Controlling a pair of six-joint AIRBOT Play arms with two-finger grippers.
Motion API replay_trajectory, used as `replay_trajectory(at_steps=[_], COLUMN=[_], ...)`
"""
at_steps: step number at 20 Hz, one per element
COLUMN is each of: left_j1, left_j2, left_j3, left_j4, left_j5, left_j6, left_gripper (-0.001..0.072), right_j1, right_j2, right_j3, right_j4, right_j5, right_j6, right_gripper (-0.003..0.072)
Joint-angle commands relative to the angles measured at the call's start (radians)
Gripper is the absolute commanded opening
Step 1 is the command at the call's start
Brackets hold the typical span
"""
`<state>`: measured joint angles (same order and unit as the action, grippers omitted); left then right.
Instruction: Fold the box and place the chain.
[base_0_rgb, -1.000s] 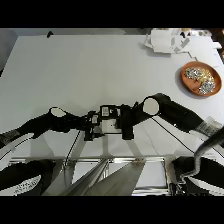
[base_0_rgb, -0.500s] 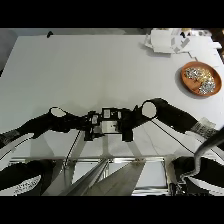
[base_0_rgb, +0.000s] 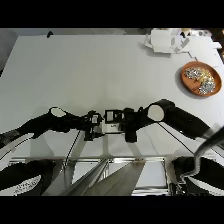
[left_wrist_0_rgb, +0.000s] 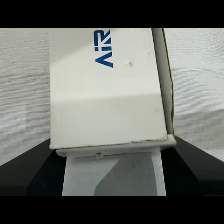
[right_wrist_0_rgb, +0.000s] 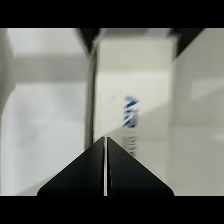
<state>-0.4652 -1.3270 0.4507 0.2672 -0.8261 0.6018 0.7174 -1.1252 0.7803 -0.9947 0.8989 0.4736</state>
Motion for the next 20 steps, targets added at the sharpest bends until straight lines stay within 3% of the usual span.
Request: replay_trajectory(at_steps=[1, 3, 7, 10, 12, 16, 20], left_j1=[0.000, 0.000, 0.000, 0.000, 0.000, 0.000, 0.000], left_j2=[0.000, 0.000, 0.000, 0.000, 0.000, 0.000, 0.000], left_j3=[0.000, 0.000, 0.000, 0.000, 0.000, 0.000, 0.000], left_j4=[0.002, 0.002, 0.002, 0.002, 0.002, 0.002, 0.002], left_j5=[-0.001, -0.001, 0.000, 0.000, -0.001, -0.001, -0.001], left_j6=[0.001, 0.001, 0.001, 0.001, 0.001, 0.001, 0.001], left_gripper=[0.0136, 0.0136, 0.0136, 0.0136, 0.0136, 0.0136, 0.0136], right_j1=[-0.072, -0.202, -0.548, -0.698, -0.709, -0.709, -0.709], right_j2=[0.142, 0.221, 0.305, 0.323, 0.323, 0.323, 0.323], right_j3=[0.001, 0.001, -0.003, -0.021, -0.064, -0.261, -0.304], right_j4=[-0.005, -0.050, -0.231, -0.241, -0.292, -0.516, -0.496], right_j5=[0.002, 0.107, 0.441, 0.407, 0.379, 0.369, 0.417], right_j6=[0.146, 0.336, 0.721, 0.860, 0.863, 0.958, 0.962], right_gripper=[0.0025, 0.0022, 0.0021, 0.0021, 0.0021, 0.0021, 0.0022])
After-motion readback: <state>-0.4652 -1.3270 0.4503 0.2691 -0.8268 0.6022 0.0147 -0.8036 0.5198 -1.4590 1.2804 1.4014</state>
